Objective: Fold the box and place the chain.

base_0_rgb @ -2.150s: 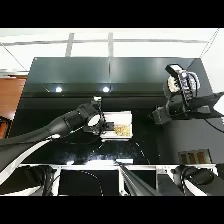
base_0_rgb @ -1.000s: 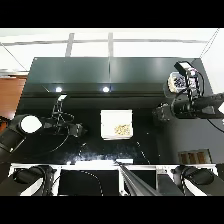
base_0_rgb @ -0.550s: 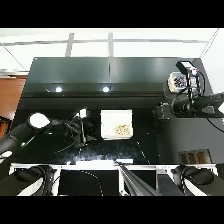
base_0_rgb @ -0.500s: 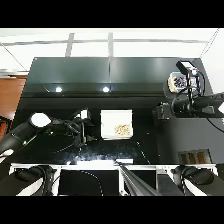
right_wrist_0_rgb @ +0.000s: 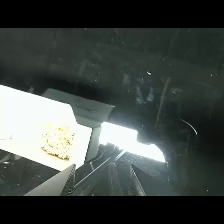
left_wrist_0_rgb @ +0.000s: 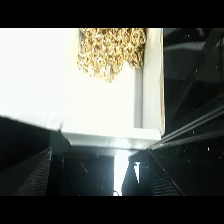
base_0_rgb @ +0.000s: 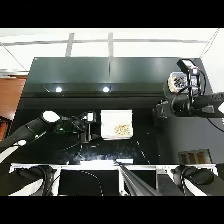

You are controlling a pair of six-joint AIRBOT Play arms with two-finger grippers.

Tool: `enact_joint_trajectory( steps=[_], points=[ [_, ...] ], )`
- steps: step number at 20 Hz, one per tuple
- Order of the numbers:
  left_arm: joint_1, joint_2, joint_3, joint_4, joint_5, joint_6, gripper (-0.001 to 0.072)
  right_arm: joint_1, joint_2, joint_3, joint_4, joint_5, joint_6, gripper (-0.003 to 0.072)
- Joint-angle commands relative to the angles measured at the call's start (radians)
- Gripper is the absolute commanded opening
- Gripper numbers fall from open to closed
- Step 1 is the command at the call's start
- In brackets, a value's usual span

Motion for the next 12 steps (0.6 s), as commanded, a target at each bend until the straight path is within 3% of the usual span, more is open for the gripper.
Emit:
enact_joint_trajectory(
  steps=[1, 12],
  points=[
    [-0.003, -0.020, 0.008, -0.029, -0.015, 0.048, 0.0713, 0.000, 0.001, 0.000, 0.000, -0.014, 0.002, 0.0418],
    [-0.005, -0.021, 0.008, 0.005, -0.029, -0.018, 0.0712, 0.000, 0.001, 0.000, 0.000, -0.017, 0.002, 0.0417]
  ],
)
